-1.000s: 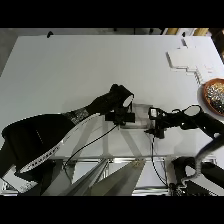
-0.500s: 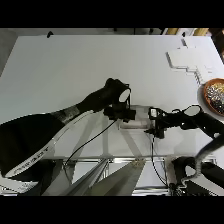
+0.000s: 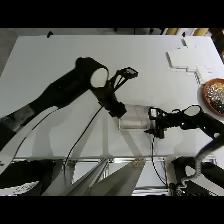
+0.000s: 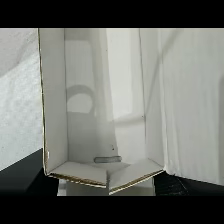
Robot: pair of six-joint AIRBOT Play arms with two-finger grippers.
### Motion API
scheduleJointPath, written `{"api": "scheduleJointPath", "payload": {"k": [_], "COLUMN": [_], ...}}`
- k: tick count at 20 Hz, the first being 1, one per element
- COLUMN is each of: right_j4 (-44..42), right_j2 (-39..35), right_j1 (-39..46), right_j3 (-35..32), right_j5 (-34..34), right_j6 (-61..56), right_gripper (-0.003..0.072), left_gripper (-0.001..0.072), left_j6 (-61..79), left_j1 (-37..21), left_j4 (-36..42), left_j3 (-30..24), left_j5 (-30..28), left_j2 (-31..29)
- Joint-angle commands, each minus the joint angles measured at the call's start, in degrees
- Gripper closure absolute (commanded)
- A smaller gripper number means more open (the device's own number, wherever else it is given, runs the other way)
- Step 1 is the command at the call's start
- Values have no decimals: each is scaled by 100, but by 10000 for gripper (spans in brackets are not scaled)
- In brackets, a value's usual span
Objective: Fold the box and place the chain.
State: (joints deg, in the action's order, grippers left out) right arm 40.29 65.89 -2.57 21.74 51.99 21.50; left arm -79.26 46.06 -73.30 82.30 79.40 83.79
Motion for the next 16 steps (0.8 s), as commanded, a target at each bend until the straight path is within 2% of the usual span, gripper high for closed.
{"api": "scheduleJointPath", "payload": {"k": [1,2,4,8,11,14,16], "right_j4": [0,0,0,0,0,0,0], "right_j2": [-2,-2,-2,-2,-2,-2,-2], "right_j1": [2,2,2,2,2,2,2], "right_j3": [2,2,2,2,2,2,2], "right_j5": [4,4,4,2,4,4,4], "right_j6": [0,0,0,0,0,0,0], "right_gripper": [349,349,349,350,349,349,349], "left_gripper": [232,143,132,133,133,126,10], "left_j6": [3067,3853,5421,8389,9621,10378,10500], "left_j1": [-433,-566,-791,-1045,-1045,-1025,-988], "left_j4": [960,1235,1740,2811,3748,4562,4791], "left_j3": [-935,-1399,-2245,-3486,-3733,-3733,-3733], "left_j5": [-1071,-1574,-2216,-2914,-3410,-3501,-3504], "left_j2": [-678,-831,-964,-804,-444,-17,190]}}
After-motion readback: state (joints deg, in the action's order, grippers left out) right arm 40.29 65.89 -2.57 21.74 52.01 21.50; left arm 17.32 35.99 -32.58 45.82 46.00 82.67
